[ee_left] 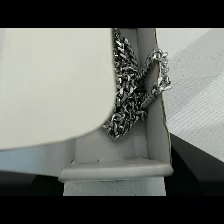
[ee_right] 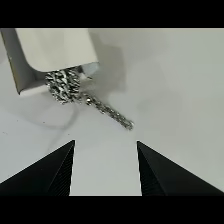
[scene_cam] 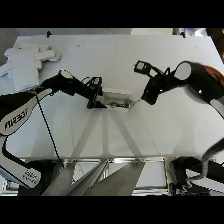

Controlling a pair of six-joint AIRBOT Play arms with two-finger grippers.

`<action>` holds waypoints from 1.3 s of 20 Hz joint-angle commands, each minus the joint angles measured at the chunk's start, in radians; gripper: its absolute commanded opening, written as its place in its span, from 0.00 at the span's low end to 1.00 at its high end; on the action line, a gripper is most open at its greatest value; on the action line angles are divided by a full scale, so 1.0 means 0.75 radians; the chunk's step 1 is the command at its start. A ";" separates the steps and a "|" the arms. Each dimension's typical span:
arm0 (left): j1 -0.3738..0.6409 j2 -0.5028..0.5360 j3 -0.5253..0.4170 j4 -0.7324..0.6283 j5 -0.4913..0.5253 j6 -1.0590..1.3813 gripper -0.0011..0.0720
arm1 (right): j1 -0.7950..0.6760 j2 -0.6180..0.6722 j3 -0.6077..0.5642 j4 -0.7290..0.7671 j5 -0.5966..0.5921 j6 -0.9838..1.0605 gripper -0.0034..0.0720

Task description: Fold the box and place the chain.

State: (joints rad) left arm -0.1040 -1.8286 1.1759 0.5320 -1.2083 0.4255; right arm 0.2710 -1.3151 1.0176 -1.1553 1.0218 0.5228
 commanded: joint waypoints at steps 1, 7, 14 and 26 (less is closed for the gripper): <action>0.001 0.000 0.001 0.000 0.000 0.000 0.71 | -0.017 -0.095 -0.080 0.197 -0.071 -0.251 0.62; 0.001 0.000 0.001 0.000 0.000 0.000 0.71 | 0.020 -0.282 -0.080 0.434 -0.125 -0.431 0.62; 0.001 0.000 0.001 0.000 0.000 0.000 0.71 | 0.030 -0.306 -0.080 0.427 -0.163 -0.428 0.19; 0.001 0.000 0.001 0.000 0.000 0.000 0.71 | 0.031 -0.148 -0.079 0.221 -0.141 -0.138 0.05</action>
State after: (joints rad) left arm -0.1036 -1.8282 1.1759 0.5320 -1.2083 0.4263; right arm 0.2939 -1.4704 0.9577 -0.9607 0.9115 0.3702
